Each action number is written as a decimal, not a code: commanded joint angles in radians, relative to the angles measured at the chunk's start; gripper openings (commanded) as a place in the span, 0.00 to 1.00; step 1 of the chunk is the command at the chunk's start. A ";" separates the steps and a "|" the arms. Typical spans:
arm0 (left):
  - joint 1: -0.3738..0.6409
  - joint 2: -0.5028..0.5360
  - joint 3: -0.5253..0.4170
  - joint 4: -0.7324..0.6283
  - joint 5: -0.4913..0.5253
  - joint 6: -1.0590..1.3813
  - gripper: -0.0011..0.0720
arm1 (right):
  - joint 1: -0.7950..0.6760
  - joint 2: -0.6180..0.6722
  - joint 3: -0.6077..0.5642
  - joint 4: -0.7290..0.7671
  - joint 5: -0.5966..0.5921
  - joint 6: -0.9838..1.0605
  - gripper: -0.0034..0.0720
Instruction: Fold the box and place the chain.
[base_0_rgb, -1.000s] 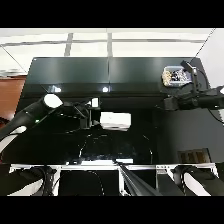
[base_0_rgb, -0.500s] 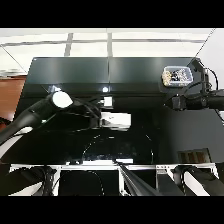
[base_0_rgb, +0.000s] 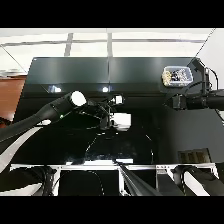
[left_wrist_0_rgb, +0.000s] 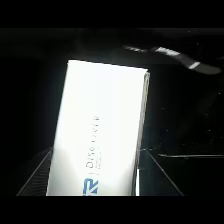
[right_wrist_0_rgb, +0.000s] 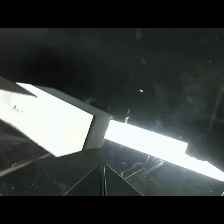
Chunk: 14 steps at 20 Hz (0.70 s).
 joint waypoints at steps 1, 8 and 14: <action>0.000 -0.021 0.003 -0.007 -0.043 -0.026 0.99 | -0.001 0.000 0.000 -0.002 -0.013 0.000 0.07; -0.016 -0.066 0.039 0.137 -0.041 -0.113 0.98 | -0.001 0.000 0.000 -0.002 -0.027 0.000 0.07; -0.064 -0.091 0.172 0.519 -0.081 -0.515 0.41 | -0.001 0.000 0.000 -0.001 -0.023 0.001 0.07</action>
